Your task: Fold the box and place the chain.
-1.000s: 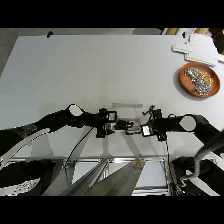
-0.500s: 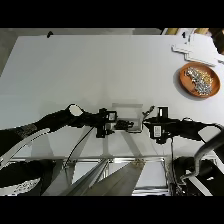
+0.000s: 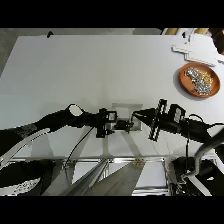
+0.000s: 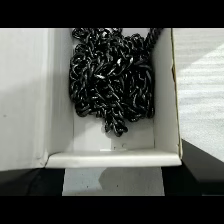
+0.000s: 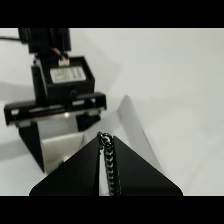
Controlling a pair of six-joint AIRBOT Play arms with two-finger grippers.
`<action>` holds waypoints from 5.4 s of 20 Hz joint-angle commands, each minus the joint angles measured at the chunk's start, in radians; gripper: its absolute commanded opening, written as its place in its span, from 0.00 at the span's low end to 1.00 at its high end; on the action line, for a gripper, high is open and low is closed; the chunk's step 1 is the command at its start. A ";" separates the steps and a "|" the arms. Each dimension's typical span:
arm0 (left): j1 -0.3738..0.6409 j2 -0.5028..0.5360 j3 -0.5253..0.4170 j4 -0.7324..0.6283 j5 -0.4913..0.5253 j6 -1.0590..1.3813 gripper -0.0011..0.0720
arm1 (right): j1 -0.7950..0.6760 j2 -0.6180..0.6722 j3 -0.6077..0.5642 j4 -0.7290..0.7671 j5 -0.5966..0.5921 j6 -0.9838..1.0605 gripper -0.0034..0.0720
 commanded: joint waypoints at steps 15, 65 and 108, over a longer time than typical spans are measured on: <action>0.000 0.000 0.000 0.000 -0.003 0.000 0.31 | -0.005 0.034 0.001 -0.158 -0.256 0.145 0.07; 0.000 0.000 0.000 0.000 -0.003 0.000 0.31 | -0.138 -0.562 0.037 -0.423 -0.089 -0.315 0.28; 0.000 0.000 0.000 0.000 -0.003 0.000 0.31 | 0.086 -0.352 0.037 -0.196 -0.022 0.180 0.25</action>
